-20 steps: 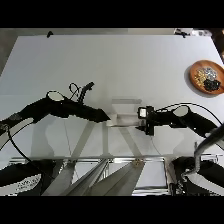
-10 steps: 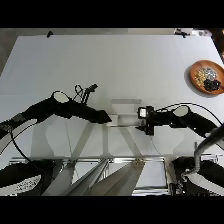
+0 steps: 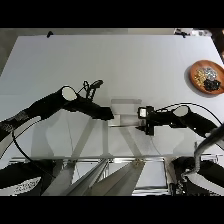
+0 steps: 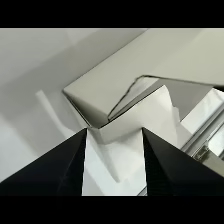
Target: Fold the box and place the chain.
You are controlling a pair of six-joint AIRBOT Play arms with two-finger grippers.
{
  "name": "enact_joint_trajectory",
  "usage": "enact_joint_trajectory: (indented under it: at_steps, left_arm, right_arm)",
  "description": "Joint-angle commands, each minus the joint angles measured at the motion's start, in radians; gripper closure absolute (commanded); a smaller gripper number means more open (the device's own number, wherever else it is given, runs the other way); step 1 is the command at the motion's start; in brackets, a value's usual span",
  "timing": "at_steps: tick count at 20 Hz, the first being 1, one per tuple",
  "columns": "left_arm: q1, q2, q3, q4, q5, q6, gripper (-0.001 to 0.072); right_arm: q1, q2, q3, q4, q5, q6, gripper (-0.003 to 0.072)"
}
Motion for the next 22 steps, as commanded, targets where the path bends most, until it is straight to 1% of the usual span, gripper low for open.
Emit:
enact_joint_trajectory:
  at_steps: [1, 8, 12, 15, 22]
  left_arm:
    - [-0.018, 0.000, 0.028, 0.112, -0.019, -0.137, 0.0314]
    - [-0.125, 0.000, 0.084, 0.261, 0.000, -0.323, 0.0314]
    - [-0.148, -0.005, 0.130, 0.326, -0.006, -0.423, 0.0314]
    - [-0.164, -0.024, 0.169, 0.408, -0.020, -0.545, 0.0315]
    - [-0.224, -0.042, 0.174, 0.497, -0.045, -0.711, 0.0319]
  right_arm:
    - [0.000, 0.000, 0.000, 0.000, 0.000, 0.000, 0.0204]
    - [0.000, 0.000, 0.000, 0.000, 0.000, 0.000, 0.0204]
    - [0.000, 0.000, 0.000, 0.000, 0.000, 0.000, 0.0204]
    - [0.000, 0.000, 0.000, 0.000, 0.001, 0.000, 0.0204]
    - [0.000, 0.000, 0.000, 0.000, 0.000, 0.000, 0.0204]
